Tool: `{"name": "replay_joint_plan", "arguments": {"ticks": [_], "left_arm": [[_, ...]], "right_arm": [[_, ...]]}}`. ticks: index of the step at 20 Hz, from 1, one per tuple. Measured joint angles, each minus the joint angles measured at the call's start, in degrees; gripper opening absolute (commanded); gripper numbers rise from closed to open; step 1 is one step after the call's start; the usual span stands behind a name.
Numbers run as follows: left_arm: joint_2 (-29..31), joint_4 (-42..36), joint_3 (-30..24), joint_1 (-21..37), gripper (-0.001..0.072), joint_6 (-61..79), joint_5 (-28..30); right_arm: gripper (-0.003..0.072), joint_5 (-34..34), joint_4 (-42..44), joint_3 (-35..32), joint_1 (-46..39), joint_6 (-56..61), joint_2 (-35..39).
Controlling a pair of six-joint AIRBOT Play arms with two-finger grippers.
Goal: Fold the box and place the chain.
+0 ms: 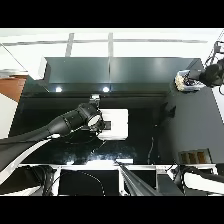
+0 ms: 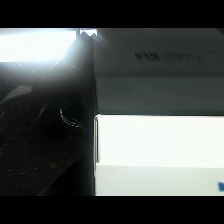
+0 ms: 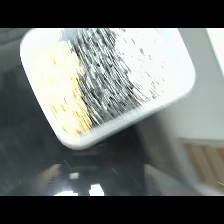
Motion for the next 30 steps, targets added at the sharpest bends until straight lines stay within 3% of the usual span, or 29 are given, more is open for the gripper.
{"name": "replay_joint_plan", "arguments": {"ticks": [4, 8, 9, 17, 30], "left_arm": [[0.0, 0.02, 0.0, 0.07, 0.0028, -0.15, -0.11], [0.0, 0.09, 0.0, 0.07, 0.0028, -0.15, -0.52], [0.0, 0.11, 0.0, 0.07, 0.0028, -0.15, -0.74], [0.0, 0.13, 0.0, 0.07, 0.0028, -0.22, -1.42], [0.0, 0.13, 0.0, 0.07, 0.0028, -0.26, -1.53]], "right_arm": [[0.0522, -3.63, 7.43, 11.67, -4.42, -0.2, -11.63], [0.0506, -5.79, 12.31, 16.83, -7.72, -0.22, -18.29], [0.0398, -5.75, 13.81, 17.4, -8.44, -0.52, -19.45], [0.0398, -1.75, 22.16, 18.75, -10.4, -2.16, -24.3], [0.0398, 4.46, 22.84, 18.8, -10.49, -1.64, -26.34]]}}
